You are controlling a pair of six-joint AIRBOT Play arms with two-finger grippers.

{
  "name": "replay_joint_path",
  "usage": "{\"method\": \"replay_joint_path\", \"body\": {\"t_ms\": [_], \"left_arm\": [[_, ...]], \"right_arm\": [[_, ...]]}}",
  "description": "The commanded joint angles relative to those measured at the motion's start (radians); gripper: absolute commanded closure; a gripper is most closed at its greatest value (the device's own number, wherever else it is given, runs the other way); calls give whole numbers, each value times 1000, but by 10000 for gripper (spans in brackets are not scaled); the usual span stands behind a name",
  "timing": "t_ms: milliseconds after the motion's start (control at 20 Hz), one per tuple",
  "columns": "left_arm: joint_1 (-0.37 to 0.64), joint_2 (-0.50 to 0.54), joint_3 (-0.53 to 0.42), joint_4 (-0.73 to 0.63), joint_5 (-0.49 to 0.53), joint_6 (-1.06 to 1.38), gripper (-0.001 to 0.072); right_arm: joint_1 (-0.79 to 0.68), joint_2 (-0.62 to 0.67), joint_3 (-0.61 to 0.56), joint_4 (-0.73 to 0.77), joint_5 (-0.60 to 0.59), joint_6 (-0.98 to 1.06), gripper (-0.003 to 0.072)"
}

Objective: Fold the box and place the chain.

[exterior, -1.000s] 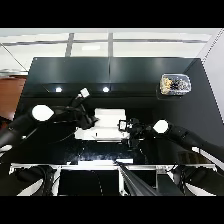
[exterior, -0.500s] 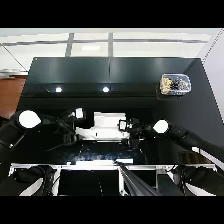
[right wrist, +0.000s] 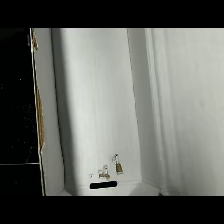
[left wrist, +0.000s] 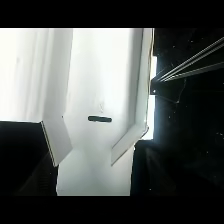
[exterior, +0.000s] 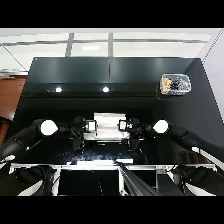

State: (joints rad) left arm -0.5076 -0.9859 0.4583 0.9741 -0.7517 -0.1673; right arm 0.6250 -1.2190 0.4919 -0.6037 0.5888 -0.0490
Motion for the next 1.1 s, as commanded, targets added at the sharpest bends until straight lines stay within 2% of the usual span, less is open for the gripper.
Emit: {"method": "replay_joint_path", "body": {"t_ms": [0, 50, 150, 400, 550, 600, 650, 700, 1050], "left_arm": [[-15, -38, -3, -14, 47, 6, 218], [-16, -37, -2, -18, 46, 6, 327], [-16, -37, -2, -33, 46, 7, 431], [-16, -37, -2, -52, 67, 7, 431], [-16, -37, -2, -127, 89, 7, 433], [-16, -38, -2, -153, 85, 7, 434], [-16, -41, -2, -177, 72, 8, 476], [-16, -45, -2, -186, 57, 8, 488], [-16, -72, -2, -258, 49, 7, 488]], "right_arm": [[0, 0, 0, 0, 0, 0, 216], [0, 0, 0, 0, 0, 0, 216], [0, 0, 0, 0, 0, 0, 216], [0, 0, 0, 0, 0, 0, 216], [0, 0, 0, 0, 0, 0, 217], [0, 0, 0, 0, 0, 0, 216], [0, 0, 0, 0, 0, 0, 216], [0, 0, 0, 0, 0, 0, 216], [0, 0, 0, 0, 0, 0, 216]]}}
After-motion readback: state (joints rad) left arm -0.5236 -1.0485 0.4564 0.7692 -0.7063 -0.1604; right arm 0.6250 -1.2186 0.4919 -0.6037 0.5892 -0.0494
